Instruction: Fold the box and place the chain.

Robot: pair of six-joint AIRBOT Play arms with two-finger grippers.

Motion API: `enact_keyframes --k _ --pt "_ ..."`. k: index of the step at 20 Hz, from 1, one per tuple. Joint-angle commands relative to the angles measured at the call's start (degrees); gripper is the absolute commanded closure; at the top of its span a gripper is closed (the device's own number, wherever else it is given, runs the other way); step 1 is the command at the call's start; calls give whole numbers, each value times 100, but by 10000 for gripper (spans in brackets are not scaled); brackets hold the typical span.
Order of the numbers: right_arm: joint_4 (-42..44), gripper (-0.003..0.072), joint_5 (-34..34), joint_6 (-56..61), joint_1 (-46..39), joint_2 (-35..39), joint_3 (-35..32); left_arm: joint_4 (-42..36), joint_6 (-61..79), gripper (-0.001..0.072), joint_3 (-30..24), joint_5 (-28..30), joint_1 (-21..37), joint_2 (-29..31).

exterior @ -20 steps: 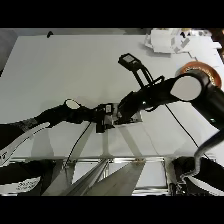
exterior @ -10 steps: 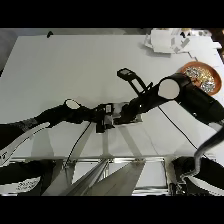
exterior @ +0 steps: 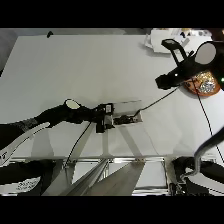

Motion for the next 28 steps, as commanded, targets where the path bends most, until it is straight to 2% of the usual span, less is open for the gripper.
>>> enact_keyframes --k 1,2,3,7,9,16,18,21,22,23,28 --pt "-492 280 -197 105 -739 -664 20 0 0 573 0 0 2 2" --pt "-492 179 -317 105 -804 -828 20 0 0 573 0 2 2 2" --pt "-490 171 -411 109 -835 -984 20 0 0 573 0 0 2 2" --pt "-485 180 -474 555 -835 -1558 20 0 2 573 0 2 2 2" --pt "-485 233 -463 590 -833 -1823 17 0 2 573 0 0 2 2" --pt "-461 240 -605 946 -833 -2175 17 0 0 573 0 2 2 2" --pt "-459 283 -614 946 -833 -2262 13 0 0 573 0 0 2 2" --pt "-461 305 -619 944 -833 -2295 11 0 0 573 0 0 2 2" --pt "-461 405 -614 942 -833 -2295 11 0 2 573 0 0 2 2" --pt "-461 470 -614 944 -833 -2295 9 0 0 573 0 0 2 2" --pt "-459 472 -501 944 -833 -2297 4 0 0 573 0 0 2 2"
